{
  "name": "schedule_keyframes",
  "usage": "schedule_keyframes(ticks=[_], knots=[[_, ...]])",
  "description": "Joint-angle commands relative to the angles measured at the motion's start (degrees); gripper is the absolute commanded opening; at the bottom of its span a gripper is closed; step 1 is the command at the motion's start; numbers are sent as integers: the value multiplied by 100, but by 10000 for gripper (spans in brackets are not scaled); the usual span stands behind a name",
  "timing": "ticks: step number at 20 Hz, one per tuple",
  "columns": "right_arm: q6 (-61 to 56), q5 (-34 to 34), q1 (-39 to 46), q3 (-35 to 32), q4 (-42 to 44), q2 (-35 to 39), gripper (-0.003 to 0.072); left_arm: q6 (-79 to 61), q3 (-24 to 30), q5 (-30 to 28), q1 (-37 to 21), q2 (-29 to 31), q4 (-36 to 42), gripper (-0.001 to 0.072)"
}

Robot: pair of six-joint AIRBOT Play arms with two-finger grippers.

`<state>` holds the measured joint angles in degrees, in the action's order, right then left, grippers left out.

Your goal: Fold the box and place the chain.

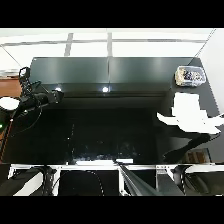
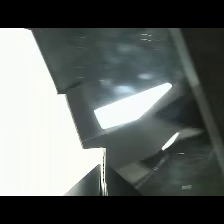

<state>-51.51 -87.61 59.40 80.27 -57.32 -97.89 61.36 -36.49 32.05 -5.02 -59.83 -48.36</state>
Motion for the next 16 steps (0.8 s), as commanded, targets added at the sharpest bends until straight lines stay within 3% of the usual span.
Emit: schedule_keyframes(ticks=[1,5,10,12,16], knots=[[13,149,-278,-680,682,748,16,-2,-4,0,4,-4,4,705],[76,929,-1311,-2583,1606,2179,15,-7,-4,28,4,-4,0,705],[367,3797,-3633,-5278,3501,4387,15,-4,-4,208,4,-7,4,705],[553,4428,-4721,-5812,4129,4712,16,-4,-4,310,7,-11,9,705],[765,6236,-7023,-5941,4159,4758,16,-4,-4,490,15,-50,310,704]])
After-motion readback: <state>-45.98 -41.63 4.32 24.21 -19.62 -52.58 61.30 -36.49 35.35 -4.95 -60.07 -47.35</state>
